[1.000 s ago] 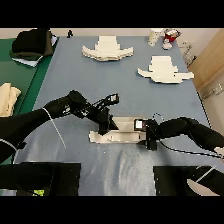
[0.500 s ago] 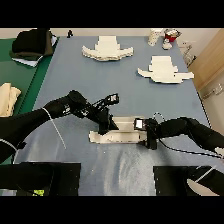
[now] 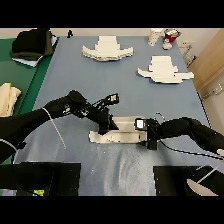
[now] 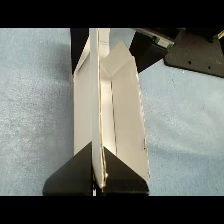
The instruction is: Fold the box.
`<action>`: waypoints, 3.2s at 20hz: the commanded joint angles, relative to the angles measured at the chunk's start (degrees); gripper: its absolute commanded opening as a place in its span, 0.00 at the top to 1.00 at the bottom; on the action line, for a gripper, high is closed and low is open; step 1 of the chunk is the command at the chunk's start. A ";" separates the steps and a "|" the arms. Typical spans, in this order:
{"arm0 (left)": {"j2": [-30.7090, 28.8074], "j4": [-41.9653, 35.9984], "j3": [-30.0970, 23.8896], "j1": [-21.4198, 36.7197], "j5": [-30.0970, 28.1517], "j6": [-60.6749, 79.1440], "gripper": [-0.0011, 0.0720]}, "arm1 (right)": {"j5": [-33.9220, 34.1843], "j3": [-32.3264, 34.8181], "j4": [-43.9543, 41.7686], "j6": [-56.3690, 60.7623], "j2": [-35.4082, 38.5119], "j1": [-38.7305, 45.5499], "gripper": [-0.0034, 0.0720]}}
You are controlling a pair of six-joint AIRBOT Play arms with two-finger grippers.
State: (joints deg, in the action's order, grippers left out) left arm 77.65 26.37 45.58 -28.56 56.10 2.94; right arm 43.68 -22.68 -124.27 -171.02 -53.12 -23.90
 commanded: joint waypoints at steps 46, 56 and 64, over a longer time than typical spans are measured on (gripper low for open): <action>-0.07 0.35 0.02 -0.02 -1.31 -5.46 0.36 | -1.18 1.33 0.02 0.00 -0.96 -0.02 0.28; -9.68 15.54 0.26 6.75 13.73 -32.61 0.95 | -1.20 1.31 0.04 0.00 -0.96 -0.02 0.28; -7.56 5.29 2.40 -2.95 8.85 -44.89 0.97 | -1.20 1.31 0.04 0.00 -0.96 -0.02 0.28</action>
State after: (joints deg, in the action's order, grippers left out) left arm 68.93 34.57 46.50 -27.86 68.36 -38.04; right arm 42.50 -21.37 -124.22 -171.04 -54.06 -23.88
